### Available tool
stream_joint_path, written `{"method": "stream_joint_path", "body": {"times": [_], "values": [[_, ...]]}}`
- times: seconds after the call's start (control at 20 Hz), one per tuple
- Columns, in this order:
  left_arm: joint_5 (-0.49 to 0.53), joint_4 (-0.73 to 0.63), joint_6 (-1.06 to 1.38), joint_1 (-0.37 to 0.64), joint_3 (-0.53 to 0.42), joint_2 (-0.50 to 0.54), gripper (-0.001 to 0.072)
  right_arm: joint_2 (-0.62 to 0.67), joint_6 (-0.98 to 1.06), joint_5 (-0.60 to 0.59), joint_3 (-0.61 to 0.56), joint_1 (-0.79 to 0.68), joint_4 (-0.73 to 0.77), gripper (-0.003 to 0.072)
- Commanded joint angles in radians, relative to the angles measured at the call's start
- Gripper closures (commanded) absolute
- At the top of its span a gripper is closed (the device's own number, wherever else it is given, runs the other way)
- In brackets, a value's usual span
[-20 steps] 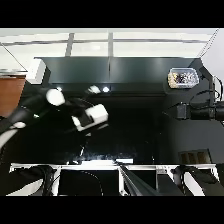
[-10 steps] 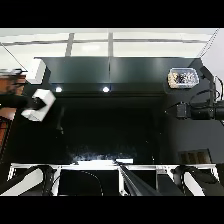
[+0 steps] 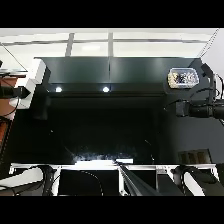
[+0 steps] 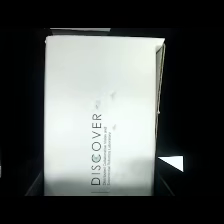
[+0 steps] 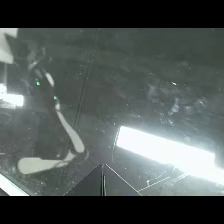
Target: Fold the box and place the chain.
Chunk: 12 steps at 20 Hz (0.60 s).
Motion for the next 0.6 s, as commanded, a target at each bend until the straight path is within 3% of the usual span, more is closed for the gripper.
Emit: {"method": "stream_joint_path", "body": {"times": [0.0, 0.15, 0.2, 0.25, 0.35, 0.55], "values": [[0.024, 0.029, 0.004, -0.027, 0.11, -0.137, 0.0419, 0.0, -0.013, -0.018, 0.001, 0.032, -0.003, 0.0673], [0.015, 0.054, -0.042, -0.035, 0.182, -0.235, 0.0416, 0.0, -0.012, -0.018, 0.001, 0.04, -0.003, 0.0673], [0.014, 0.057, -0.062, -0.036, 0.195, -0.256, 0.031, 0.0, -0.012, -0.02, 0.001, 0.04, -0.004, 0.0673], [0.019, 0.069, -0.078, -0.036, 0.199, -0.267, 0.0024, 0.0, -0.011, -0.023, 0.001, 0.04, -0.003, 0.0673], [0.001, 0.125, -0.137, -0.036, 0.213, -0.262, 0.0, 0.0, -0.011, -0.028, 0.001, 0.04, -0.003, 0.0673], [-0.247, 0.254, -0.249, -0.036, 0.324, -0.2, 0.0, 0.0, -0.012, -0.028, 0.001, 0.04, -0.003, 0.0673]]}}
